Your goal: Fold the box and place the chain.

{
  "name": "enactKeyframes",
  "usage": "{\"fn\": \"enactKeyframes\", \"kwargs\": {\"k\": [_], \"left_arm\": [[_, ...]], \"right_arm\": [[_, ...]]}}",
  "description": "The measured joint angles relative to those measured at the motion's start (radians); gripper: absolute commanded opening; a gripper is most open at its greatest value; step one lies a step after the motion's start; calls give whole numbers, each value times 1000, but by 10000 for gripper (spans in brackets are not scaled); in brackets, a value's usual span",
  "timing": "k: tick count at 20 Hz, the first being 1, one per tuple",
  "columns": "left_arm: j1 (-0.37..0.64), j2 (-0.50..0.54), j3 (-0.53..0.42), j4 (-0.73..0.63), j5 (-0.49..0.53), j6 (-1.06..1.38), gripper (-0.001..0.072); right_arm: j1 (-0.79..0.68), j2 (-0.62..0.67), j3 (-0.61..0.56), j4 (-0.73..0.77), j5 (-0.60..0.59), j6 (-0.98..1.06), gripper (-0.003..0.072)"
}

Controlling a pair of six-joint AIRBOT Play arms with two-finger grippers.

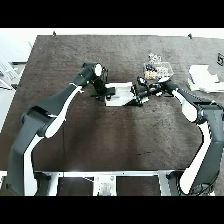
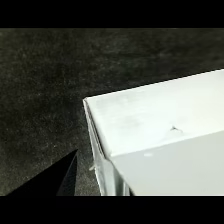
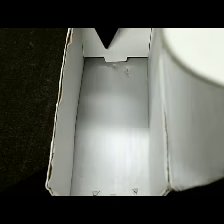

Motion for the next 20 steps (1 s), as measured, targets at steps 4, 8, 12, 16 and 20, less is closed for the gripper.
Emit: {"fn": "enactKeyframes", "kwargs": {"k": [4, 8, 12, 16, 20], "left_arm": [[-3, -2, 1, 11, 8, -3, 294], [-4, -3, 1, 14, 17, 0, 119], [-5, -3, 1, 13, 27, 14, 116], [-5, -3, 1, 12, 34, 29, 33], [-5, -3, 12, -1, 46, 47, 415]], "right_arm": [[0, 0, 0, 0, 0, 0, 366], [0, 0, 0, 1, 0, 2, 366], [0, 0, 0, 1, -1, 2, 366], [-1, 1, 0, 6, 3, 2, 366], [0, 0, 0, -3, -2, -3, 366]]}}
